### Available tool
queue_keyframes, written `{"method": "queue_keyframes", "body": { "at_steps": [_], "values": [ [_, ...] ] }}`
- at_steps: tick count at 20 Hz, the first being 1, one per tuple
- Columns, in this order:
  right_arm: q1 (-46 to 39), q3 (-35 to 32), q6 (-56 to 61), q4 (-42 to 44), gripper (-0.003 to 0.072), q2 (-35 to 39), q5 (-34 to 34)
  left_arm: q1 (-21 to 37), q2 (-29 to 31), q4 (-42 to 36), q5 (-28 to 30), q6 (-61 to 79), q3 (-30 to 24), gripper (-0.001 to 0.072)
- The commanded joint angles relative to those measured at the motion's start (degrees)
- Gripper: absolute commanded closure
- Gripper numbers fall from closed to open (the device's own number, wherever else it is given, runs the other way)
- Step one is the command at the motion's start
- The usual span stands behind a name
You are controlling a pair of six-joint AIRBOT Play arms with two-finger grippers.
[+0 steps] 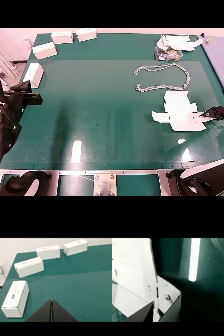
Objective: Fold the box and place the chain.
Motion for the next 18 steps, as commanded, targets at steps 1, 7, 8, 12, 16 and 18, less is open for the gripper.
{"method": "queue_keyframes", "body": {
  "at_steps": [1,7,8,12,16,18],
  "values": [
    [0.2,-0.2,-4.1,2.2,0.0279,-2.4,1.3,0.0,0.0,0.0,0.0,0.0,0.0,0.069],
    [0.3,-1.0,-7.2,2.2,0.067,-3.2,1.9,0.0,0.0,0.0,0.0,0.0,0.0,0.0689],
    [0.3,-1.1,-7.1,2.5,0.067,-3.1,2.3,0.0,0.0,0.0,0.0,0.0,0.0,0.0689],
    [0.4,-2.2,0.0,9.6,0.0672,-2.3,2.8,0.0,0.1,0.0,0.0,0.0,0.0,0.0689],
    [2.8,-4.0,2.7,22.3,0.0674,2.2,2.8,0.0,0.0,0.0,0.0,0.0,0.0,0.0689],
    [5.4,-5.2,7.8,25.6,0.0674,5.9,2.8,0.0,0.0,0.0,0.0,0.0,0.0,0.0689]
  ]
}}
